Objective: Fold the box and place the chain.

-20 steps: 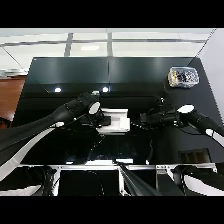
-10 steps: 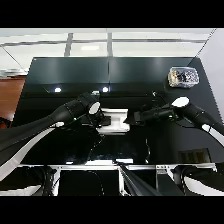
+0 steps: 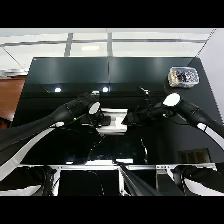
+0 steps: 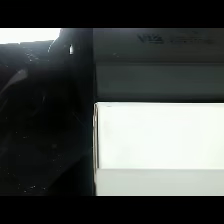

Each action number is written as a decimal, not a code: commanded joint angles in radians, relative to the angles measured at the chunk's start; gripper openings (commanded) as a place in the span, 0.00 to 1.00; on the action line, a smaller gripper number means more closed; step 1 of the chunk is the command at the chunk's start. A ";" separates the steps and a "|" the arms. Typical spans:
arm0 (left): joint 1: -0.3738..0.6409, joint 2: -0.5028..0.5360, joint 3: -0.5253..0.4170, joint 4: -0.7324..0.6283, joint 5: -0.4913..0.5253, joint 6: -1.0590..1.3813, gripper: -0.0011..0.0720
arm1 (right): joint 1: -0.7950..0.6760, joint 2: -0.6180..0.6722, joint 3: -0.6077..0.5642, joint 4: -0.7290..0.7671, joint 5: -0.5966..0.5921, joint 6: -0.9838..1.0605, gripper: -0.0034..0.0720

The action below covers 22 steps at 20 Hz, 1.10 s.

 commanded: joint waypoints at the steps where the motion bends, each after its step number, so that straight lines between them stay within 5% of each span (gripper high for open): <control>1: 0.001 0.000 0.001 0.000 0.003 0.000 0.05 | 0.050 -0.001 0.023 -0.100 -0.040 0.108 0.58; 13: 0.001 0.000 0.001 -0.001 0.002 0.000 0.05 | 0.126 -0.006 0.101 -0.378 0.011 0.402 0.58; 22: 0.001 0.000 0.001 0.000 0.003 0.000 0.05 | 0.211 -0.033 0.102 -0.379 -0.066 0.479 0.58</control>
